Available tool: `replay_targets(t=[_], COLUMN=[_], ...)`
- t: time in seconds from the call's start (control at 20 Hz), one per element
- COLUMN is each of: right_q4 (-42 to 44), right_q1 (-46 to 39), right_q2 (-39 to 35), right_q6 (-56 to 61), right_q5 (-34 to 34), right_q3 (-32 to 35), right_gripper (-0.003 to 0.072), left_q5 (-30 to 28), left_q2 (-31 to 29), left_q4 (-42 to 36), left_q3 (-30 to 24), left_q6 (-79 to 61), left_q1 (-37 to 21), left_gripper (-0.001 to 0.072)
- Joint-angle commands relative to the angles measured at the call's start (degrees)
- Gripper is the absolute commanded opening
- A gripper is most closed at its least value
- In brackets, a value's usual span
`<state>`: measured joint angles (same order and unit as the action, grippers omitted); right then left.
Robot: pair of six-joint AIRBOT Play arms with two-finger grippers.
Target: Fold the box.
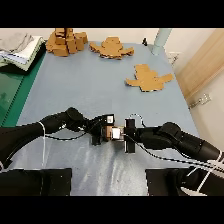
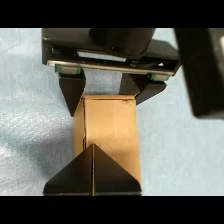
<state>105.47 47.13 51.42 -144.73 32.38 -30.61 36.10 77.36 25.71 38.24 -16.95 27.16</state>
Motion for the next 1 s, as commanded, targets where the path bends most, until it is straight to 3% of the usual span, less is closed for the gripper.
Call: replay_targets(t=[0.0, 0.45, 0.55, 0.7, 0.95], right_q4=[0.0, -0.1, -0.3, -8.1, -34.8], right_q1=[0.0, 0.0, 0.0, -0.1, -3.8], right_q2=[1.0, 0.9, -1.0, -6.5, -12.3], right_q6=[0.3, 0.7, 5.3, 22.5, 82.4], right_q5=[0.1, 0.1, 2.1, 10.6, 22.5], right_q3=[0.0, 0.0, -1.0, -3.7, -4.7], right_gripper=[0.0002, 0.0003, 0.0015, 0.0023, 0.0022], left_q5=[0.0, 0.0, 0.0, 0.0, 0.0], left_q2=[0.0, 0.0, 0.0, 0.0, 0.0], left_q4=[0.0, 0.0, 0.0, 0.0, 0.0], left_q3=[0.0, 0.0, 0.0, 0.0, 0.0], left_q6=[0.0, 0.0, 0.0, 0.0, 0.0], left_q1=[0.0, 0.0, 0.0, 0.0, 0.0], left_gripper=[0.0410, 0.0409, 0.0409, 0.0409, 0.0409])
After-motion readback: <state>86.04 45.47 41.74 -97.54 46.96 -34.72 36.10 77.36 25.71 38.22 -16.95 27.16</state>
